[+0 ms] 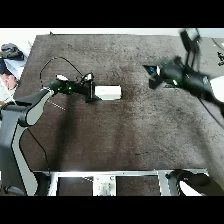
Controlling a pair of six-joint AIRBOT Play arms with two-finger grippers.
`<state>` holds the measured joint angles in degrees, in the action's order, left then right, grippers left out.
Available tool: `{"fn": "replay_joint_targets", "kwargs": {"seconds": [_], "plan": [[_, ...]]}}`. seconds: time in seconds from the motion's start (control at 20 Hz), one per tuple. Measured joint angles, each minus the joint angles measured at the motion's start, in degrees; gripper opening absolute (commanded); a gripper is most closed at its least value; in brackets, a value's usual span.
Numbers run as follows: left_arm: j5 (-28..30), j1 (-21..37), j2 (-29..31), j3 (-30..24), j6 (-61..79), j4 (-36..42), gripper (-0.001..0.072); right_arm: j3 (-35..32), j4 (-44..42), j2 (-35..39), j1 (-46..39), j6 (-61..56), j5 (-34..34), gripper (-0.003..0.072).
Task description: Fold the box and place the chain.
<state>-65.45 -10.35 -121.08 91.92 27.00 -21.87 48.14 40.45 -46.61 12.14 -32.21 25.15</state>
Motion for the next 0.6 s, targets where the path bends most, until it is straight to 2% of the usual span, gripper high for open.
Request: {"fn": "replay_joint_targets", "kwargs": {"seconds": [0.15, 0.25, 0.45, 0.6], "plan": [[0.0, 0.0, 0.0, 0.0, 0.0, 0.0, 0.0471, -16.74, 0.09, 13.7, 0.04, -1.46, -13.73, 0.0013], [0.0, 0.0, 0.0, 0.02, 0.0, 0.0, 0.0471, -25.75, -0.85, 21.44, 0.0, -1.92, -20.26, 0.0013], [0.0, 0.0, 0.0, 0.0, 0.0, 0.02, 0.0471, -37.83, -1.92, 32.44, 0.02, -3.67, -26.38, 0.0013], [0.0, 0.0, 0.0, 0.0, 0.0, 0.0, 0.0471, -42.32, -2.23, 35.85, 0.02, -5.11, -28.22, 0.0013]]}}
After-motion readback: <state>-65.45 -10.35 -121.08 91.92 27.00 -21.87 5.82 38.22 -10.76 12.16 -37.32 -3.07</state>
